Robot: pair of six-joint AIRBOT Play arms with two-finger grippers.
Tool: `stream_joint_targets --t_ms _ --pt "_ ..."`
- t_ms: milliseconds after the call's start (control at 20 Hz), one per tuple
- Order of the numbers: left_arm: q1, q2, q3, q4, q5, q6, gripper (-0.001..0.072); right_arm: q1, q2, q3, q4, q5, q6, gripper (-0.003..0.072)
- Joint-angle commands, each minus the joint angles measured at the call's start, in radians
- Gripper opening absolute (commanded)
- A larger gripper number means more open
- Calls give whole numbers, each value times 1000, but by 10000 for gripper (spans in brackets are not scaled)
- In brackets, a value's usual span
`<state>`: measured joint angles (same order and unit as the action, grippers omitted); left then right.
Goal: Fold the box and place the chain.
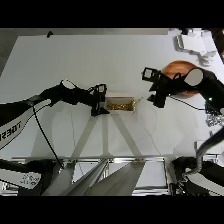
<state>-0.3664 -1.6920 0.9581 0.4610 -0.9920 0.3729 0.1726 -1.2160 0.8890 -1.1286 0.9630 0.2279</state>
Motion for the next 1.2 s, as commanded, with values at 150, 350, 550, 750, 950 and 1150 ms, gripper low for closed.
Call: stream_joint_targets --t_ms 150,350,550,750,950,1150 --pt "0 -1 0 0 0 0 77 -37 -161 -95 422 -96 -512 682" --pt "0 -1 0 0 0 0 77 -7 -235 -95 556 -89 -660 678" --pt "0 -1 0 0 0 0 77 11 -267 -95 561 -92 -686 480" --pt "0 -1 0 0 0 0 77 11 -268 -95 535 -100 -681 16" --pt "0 -1 0 0 0 0 77 11 -253 -95 438 -181 -539 15" --pt "0 -1 0 0 0 0 77 11 -176 -95 308 -238 -357 15"
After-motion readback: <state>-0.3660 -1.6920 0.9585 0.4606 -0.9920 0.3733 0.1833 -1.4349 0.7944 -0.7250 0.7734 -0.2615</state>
